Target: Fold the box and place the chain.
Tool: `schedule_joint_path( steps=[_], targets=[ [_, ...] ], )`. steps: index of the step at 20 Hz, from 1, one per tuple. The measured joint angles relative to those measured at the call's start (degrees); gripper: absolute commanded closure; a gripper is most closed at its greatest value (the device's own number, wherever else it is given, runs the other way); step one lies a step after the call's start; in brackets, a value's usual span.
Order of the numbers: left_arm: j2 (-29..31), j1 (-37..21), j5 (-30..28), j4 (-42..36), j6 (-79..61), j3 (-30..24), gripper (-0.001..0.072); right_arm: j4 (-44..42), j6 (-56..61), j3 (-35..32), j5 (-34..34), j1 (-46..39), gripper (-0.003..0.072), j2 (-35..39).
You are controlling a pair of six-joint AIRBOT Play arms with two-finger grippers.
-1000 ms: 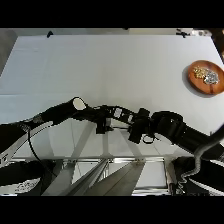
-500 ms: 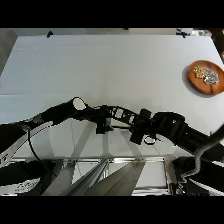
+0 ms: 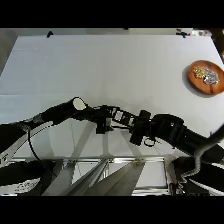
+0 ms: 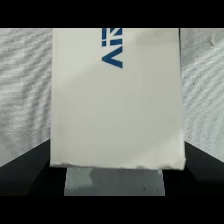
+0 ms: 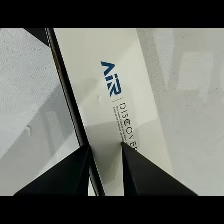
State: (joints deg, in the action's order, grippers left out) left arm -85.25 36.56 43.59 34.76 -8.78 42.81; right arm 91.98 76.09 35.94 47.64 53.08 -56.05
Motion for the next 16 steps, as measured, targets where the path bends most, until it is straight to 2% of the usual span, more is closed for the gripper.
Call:
schedule_joint_path(
  steps=[5,6,7,11,16],
  targets=[
    [0.00,0.00,0.00,-0.09,0.17,0.00,0.0362,-0.44,0.72,-0.07,0.50,0.28,0.0445,2.38],
    [0.00,0.00,0.00,-0.07,0.15,0.00,0.0362,-0.44,0.98,-0.07,0.22,0.31,0.0488,3.43],
    [0.00,0.00,0.00,-0.07,0.15,0.00,0.0362,-0.15,1.40,-0.04,0.07,0.31,0.0655,4.68],
    [0.00,0.00,0.00,-0.04,0.07,0.00,0.0362,0.87,2.58,-0.28,-1.11,0.37,0.0668,8.72],
    [0.00,0.00,0.00,-0.04,0.04,0.00,0.0362,7.08,2.99,-5.86,-10.91,3.78,0.0668,9.68]
  ],
)
